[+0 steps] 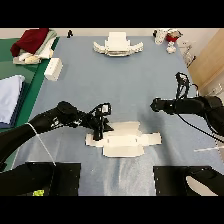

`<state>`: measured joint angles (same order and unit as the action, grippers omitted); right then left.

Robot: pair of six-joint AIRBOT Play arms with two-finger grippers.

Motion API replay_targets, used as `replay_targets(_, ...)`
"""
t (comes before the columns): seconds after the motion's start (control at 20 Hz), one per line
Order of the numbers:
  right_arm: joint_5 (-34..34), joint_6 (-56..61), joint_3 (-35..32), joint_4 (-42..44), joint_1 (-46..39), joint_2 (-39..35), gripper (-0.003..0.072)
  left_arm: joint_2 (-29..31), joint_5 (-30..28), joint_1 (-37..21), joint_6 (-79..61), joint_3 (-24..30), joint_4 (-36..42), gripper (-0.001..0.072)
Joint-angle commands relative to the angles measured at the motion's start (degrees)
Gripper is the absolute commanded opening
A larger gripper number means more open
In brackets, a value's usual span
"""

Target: Fold the box.

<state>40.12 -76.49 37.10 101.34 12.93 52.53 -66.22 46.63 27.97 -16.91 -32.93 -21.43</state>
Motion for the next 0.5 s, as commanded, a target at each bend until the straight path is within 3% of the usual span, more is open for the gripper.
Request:
replay_targets(0.0, 0.2, 0.0, 0.0, 0.1, 0.0, 0.0, 0.0526, -0.4, 2.0, -0.1, 0.3, 0.3, -1.1, 0.0012)
replay_targets(0.35, 7.3, -0.1, 0.1, 4.5, 0.1, -0.2, 0.0491, -0.4, 3.4, -0.1, 0.3, 0.3, -1.6, 0.0012)
replay_targets(0.45, 11.5, -2.1, 0.1, 6.2, 0.1, -1.2, 0.0116, -0.4, 3.4, -0.1, 0.3, 0.3, -1.6, 0.0012)
